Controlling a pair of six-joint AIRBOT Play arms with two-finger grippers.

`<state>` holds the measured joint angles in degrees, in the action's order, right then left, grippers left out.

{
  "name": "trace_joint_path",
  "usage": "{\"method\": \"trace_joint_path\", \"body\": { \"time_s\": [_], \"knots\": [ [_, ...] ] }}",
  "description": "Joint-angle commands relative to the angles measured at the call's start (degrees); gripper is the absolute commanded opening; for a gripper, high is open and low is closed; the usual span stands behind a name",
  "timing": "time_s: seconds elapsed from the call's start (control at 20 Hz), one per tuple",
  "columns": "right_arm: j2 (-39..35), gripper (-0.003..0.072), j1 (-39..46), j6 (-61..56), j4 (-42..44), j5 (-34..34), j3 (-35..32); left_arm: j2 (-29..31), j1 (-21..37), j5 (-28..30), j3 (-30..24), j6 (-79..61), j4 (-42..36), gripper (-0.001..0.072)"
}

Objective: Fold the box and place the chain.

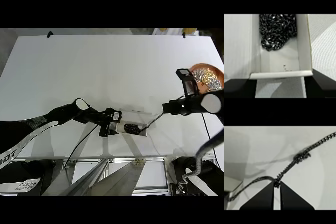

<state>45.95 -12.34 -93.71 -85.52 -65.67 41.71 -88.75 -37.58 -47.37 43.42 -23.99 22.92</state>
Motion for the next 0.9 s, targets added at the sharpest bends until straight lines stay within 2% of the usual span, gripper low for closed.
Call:
{"method": "trace_joint_path", "body": {
  "time_s": [0.0, 0.25, 0.5, 0.75, 0.85],
  "knots": [
    [-7.7, 0.0017, 0.0, 2.6, 6.3, -3.0, 0.1, 0.0, 0.0, 0.0, 0.0, 0.0, 0.0, 0.0253],
    [-13.6, 0.0017, -0.4, 10.4, 23.0, -5.0, 0.1, 0.0, 0.0, 0.0, 0.0, 0.0, 0.0, 0.0253],
    [-14.9, 0.0017, -8.2, 12.9, 30.3, -4.2, 0.1, 0.0, 0.0, 0.0, 0.0, 0.0, 0.0, 0.0253],
    [-14.9, 0.0017, -19.1, 12.7, 31.7, 4.4, 0.1, 0.0, 0.0, 0.0, 0.0, 0.0, 0.0, 0.0253],
    [-14.6, 0.0017, -21.8, 9.9, 28.6, 7.2, 0.1, 0.0, 0.0, 0.0, 0.0, 0.0, 0.0, 0.0253]
  ]
}}
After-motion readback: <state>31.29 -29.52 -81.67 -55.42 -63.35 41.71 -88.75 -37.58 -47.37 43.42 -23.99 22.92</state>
